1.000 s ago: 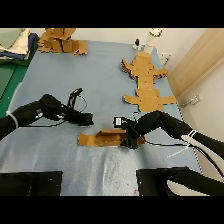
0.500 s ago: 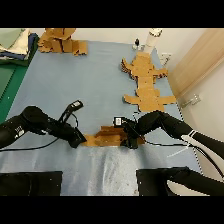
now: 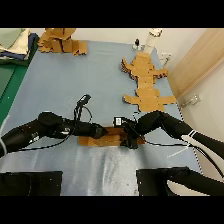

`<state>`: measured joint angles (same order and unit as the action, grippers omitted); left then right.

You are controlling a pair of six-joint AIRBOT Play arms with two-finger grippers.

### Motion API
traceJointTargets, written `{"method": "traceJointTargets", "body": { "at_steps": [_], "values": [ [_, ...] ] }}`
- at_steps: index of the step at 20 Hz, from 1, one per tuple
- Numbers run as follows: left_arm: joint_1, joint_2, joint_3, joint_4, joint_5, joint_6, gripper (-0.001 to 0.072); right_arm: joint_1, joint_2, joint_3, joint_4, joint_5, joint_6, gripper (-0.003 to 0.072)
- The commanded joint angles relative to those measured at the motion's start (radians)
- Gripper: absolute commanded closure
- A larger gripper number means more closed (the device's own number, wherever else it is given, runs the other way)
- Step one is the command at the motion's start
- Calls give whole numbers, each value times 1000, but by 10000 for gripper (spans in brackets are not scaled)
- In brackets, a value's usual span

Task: Fold the box.

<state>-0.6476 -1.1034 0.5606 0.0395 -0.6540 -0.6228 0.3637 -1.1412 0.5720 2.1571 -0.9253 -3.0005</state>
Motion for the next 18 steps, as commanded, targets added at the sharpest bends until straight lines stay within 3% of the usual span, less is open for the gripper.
{"method": "traceJointTargets", "body": {
  "at_steps": [1,5,8,13,18],
  "values": [
    [-26,-134,50,-180,57,-32,700,0,0,0,-3,0,0,170],
    [-57,-226,149,-164,171,-33,701,0,0,0,-6,0,0,171],
    [-56,-248,163,-36,233,-115,701,0,0,0,-6,0,0,170],
    [-57,-248,163,312,233,-412,701,0,0,0,-6,0,0,171],
    [-56,-248,164,399,200,-478,701,0,0,0,-6,0,0,170]
  ]
}}
